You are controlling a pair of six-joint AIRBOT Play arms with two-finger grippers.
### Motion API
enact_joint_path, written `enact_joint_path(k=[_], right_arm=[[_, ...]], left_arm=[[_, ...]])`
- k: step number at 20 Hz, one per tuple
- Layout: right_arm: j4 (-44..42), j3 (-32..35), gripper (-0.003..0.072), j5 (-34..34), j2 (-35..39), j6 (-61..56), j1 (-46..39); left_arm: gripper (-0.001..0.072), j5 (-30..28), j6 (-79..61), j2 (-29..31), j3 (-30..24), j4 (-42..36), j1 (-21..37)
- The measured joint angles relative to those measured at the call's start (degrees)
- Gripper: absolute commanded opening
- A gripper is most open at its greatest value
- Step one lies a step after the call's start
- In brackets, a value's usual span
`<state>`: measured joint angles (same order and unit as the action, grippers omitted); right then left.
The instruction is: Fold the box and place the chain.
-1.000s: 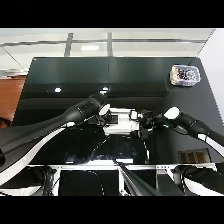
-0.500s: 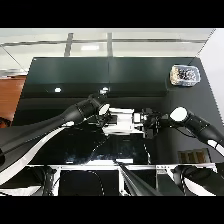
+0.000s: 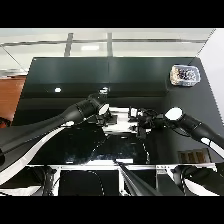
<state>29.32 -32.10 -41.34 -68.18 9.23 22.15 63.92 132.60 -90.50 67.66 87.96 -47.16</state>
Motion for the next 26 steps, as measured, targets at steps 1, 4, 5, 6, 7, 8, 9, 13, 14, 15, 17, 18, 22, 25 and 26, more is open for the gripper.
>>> enact_joint_path(k=[1, 4, 5, 6, 7, 8, 9, 13, 14, 15, 17, 18, 22, 25, 26], right_arm=[[-0.6, 0.0, 0.0182, 0.5, -0.2, -0.3, 0.1], [-1.5, 0.0, 0.0107, 1.1, -0.5, -1.8, 0.2], [-1.3, 0.0, 0.0060, 1.2, -0.6, -3.1, 0.2], [-0.5, 0.0, 0.0060, 1.4, -0.5, -4.9, 0.2], [0.6, 0.0, 0.0058, 1.2, -0.2, -7.4, 0.0], [2.6, -0.4, 0.0019, 0.6, 0.5, -11.3, -0.6], [5.4, -1.0, 0.0020, -0.3, 1.6, -16.3, -1.7], [20.7, -5.4, 0.0020, -8.8, 7.2, -46.0, -13.4], [23.5, -5.5, 0.0019, -10.8, 8.0, -53.0, -18.1], [24.4, -4.8, 0.0019, -12.2, 8.4, -58.6, -22.7], [22.3, -1.2, 0.0020, -14.0, 8.1, -66.8, -31.1], [19.7, 1.0, 0.0020, -14.6, 7.3, -69.3, -34.1], [10.0, 6.4, 0.0022, -17.2, 1.5, -68.5, -35.2], [3.0, 7.0, 0.0031, -17.0, -2.5, -65.8, -30.1], [1.6, 6.4, 0.0031, -16.6, -3.3, -64.8, -28.4]], left_arm=[[0.0027, -0.1, 0.2, 0.0, 0.0, 0.0, 0.0], [0.0027, -0.7, 0.2, 0.0, 0.0, -0.2, 0.0], [0.0027, -0.7, 0.2, 0.0, 0.0, -0.2, 0.0], [0.0027, -0.7, 0.2, 0.0, 0.0, -0.2, 0.0], [0.0027, -0.7, 0.2, 0.0, 0.0, -0.2, 0.0], [0.0027, -0.7, 0.2, 0.0, 0.0, -0.3, 0.0], [0.0027, -0.7, 0.2, 0.0, 0.0, -0.3, 0.0], [0.0027, -0.4, 0.0, 0.0, 0.0, -0.3, 0.0], [0.0027, -0.4, 0.0, 0.0, 0.0, -0.3, 0.0], [0.0027, -0.4, 0.0, 0.0, 0.0, -0.3, 0.0], [0.0027, -0.4, 0.0, 0.0, 0.0, -0.3, 0.1], [0.0027, -0.4, 0.0, 0.0, 0.0, -0.3, 0.1], [0.0027, -0.3, 0.1, 0.0, 0.0, -0.3, 0.1], [0.0027, -0.3, 0.2, 0.0, 0.0, -0.3, 0.1], [0.0027, -0.3, 0.2, 0.0, 0.0, -0.3, 0.1]])
